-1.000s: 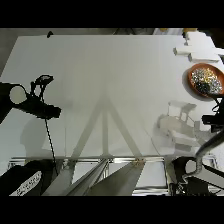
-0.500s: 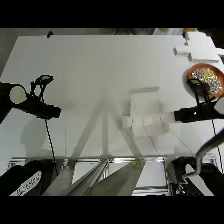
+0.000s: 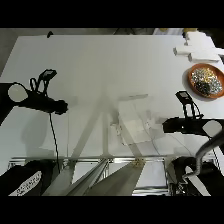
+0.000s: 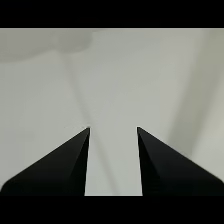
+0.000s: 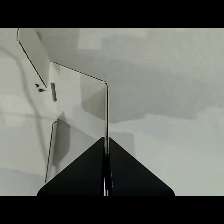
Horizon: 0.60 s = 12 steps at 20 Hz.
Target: Fold the box and place the chain.
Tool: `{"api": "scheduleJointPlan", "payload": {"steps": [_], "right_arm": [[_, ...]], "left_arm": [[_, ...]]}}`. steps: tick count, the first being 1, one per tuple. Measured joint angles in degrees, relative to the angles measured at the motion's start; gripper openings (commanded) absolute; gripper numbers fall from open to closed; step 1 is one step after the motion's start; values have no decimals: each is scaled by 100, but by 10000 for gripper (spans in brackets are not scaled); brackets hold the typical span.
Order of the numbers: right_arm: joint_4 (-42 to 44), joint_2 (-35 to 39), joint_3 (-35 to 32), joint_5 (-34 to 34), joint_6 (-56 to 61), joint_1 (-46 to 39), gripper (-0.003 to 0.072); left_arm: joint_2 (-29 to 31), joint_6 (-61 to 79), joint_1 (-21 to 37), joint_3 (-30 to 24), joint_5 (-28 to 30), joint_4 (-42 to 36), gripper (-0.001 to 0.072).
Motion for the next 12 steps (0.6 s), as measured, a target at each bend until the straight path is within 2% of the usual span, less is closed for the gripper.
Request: {"api": "scheduleJointPlan", "payload": {"steps": [2,3,4,5,9,12], "right_arm": [[22,22,-33,-50,-2,22,16],[39,28,-42,-68,-4,28,16],[44,35,-50,-85,-4,33,16],[46,35,-52,-83,-4,37,16],[63,39,-63,-105,-7,39,16],[68,39,-63,-109,-9,39,16]], "left_arm": [[-299,1073,-94,2,118,-1353,394],[-522,1631,-212,2,164,-2017,448],[-780,2140,-376,2,236,-2594,581],[-1038,2557,-564,2,317,-3027,639],[-1980,3803,-1429,42,887,-4273,639],[-2406,4269,-1888,262,1349,-4778,639]]}}
